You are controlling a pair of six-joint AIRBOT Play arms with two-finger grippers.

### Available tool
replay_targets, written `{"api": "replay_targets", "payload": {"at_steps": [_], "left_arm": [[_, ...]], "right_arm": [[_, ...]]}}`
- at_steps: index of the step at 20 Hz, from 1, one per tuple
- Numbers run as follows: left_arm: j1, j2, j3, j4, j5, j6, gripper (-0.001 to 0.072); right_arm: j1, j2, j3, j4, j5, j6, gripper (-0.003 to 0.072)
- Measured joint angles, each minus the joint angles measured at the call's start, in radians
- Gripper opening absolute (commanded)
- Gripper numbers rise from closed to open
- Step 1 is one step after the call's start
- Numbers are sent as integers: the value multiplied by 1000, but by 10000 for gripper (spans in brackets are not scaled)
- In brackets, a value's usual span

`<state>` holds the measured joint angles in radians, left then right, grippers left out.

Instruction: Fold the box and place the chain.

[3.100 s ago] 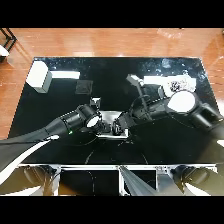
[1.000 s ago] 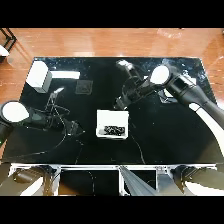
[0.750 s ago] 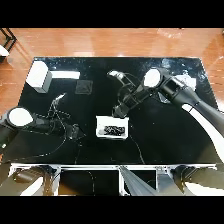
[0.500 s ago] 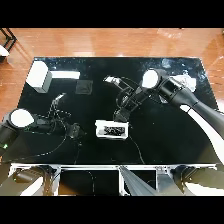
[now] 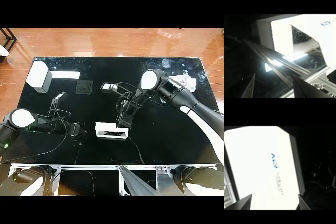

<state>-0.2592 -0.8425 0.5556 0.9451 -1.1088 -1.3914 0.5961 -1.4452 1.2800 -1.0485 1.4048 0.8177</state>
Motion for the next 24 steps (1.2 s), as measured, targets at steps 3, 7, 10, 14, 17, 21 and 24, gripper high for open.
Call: {"api": "replay_targets", "payload": {"at_steps": [3, 7, 10, 14, 17, 21, 24], "left_arm": [[0, 0, 0, 0, 4, 0, 568], [0, 0, 0, 4, 7, 0, 568], [0, 0, 0, 13, 7, 0, 568], [0, 0, 0, 18, 8, 0, 568], [0, 0, 0, 20, 9, 0, 568], [0, 0, 0, 22, 9, 0, 568], [0, 0, 0, 23, 11, 0, 568]], "right_arm": [[30, 2, 0, -3, 14, 37, 704], [75, 3, -3, -63, 5, 63, 704], [91, 3, -4, -121, -16, 81, 704], [99, 3, -5, -161, -27, 94, 703], [101, 3, -5, -175, -33, 97, 703], [101, 2, -5, -180, -47, 98, 703], [102, -6, -5, -182, -56, 98, 702]]}}
